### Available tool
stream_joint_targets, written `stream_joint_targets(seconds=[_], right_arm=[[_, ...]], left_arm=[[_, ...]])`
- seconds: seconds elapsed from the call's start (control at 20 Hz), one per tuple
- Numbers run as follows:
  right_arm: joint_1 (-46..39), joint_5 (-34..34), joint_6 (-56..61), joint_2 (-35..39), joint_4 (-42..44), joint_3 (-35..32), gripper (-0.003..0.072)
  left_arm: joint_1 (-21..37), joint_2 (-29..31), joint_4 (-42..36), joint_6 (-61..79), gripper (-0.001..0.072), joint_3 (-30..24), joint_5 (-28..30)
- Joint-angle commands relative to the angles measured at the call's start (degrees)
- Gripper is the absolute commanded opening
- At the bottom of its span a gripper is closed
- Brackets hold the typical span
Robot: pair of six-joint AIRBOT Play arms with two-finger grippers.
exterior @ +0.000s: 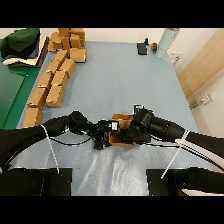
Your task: Fold the box.
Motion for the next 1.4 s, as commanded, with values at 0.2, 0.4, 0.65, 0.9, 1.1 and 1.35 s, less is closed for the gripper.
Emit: stream_joint_targets(seconds=[0.2, 0.4, 0.65, 0.9, 1.1, 1.35], right_arm=[[0.0, 0.5, 0.5, -1.9, 1.5, 0.0, 0.0052], [0.0, 1.8, -0.7, -1.8, 1.5, 0.0, 0.0004], [0.0, 1.9, -1.0, -1.6, 1.5, 0.0, 0.0340], [0.0, 1.7, -1.0, 0.1, 1.5, 0.4, 0.0340], [0.0, 1.6, -1.0, 2.1, 1.5, 0.4, 0.0341], [-0.5, -0.7, -1.0, 6.3, 1.2, 0.4, 0.0342]], left_arm=[[0.0, 0.0, 0.0, 0.0, 0.0531, 0.0, 0.1], [0.0, 0.0, 0.0, 0.0, 0.0531, 0.0, 0.1], [0.0, 0.0, 0.0, 0.0, 0.0531, 0.0, 0.1], [0.0, 0.0, 0.0, 0.0, 0.0531, 0.0, 0.1], [0.0, 0.0, 0.0, 0.0, 0.0531, 0.0, 0.1], [0.0, 0.0, 0.0, 0.0, 0.0531, 0.0, 0.0]])
